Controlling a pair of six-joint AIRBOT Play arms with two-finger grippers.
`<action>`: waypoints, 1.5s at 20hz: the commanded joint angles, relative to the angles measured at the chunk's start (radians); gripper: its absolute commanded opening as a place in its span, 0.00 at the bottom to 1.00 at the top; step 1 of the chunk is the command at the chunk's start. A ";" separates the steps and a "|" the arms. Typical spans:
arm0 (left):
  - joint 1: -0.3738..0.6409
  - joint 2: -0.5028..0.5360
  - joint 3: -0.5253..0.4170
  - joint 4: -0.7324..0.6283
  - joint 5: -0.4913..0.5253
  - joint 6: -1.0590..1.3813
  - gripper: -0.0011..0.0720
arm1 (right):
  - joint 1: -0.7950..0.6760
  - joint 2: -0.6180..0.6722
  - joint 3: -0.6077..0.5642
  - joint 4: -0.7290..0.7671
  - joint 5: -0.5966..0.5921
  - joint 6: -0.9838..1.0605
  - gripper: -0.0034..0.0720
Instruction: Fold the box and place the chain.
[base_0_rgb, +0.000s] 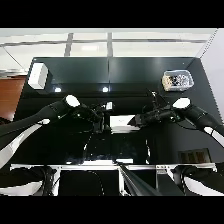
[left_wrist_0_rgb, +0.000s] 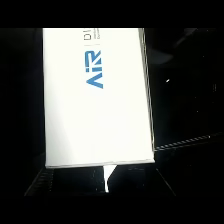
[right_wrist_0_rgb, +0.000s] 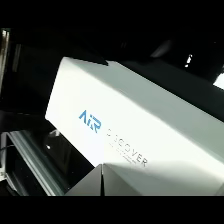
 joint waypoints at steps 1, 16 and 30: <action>0.000 0.000 0.000 0.000 -0.001 -0.002 0.65 | -0.001 -0.007 0.000 -0.080 -0.034 0.031 0.05; 0.001 0.002 0.004 0.000 -0.017 -0.027 0.66 | -0.113 0.063 0.144 -0.082 0.213 0.001 0.06; -0.082 0.103 0.116 -0.071 0.013 -0.232 0.98 | -0.543 0.342 0.201 -0.309 0.267 0.054 0.06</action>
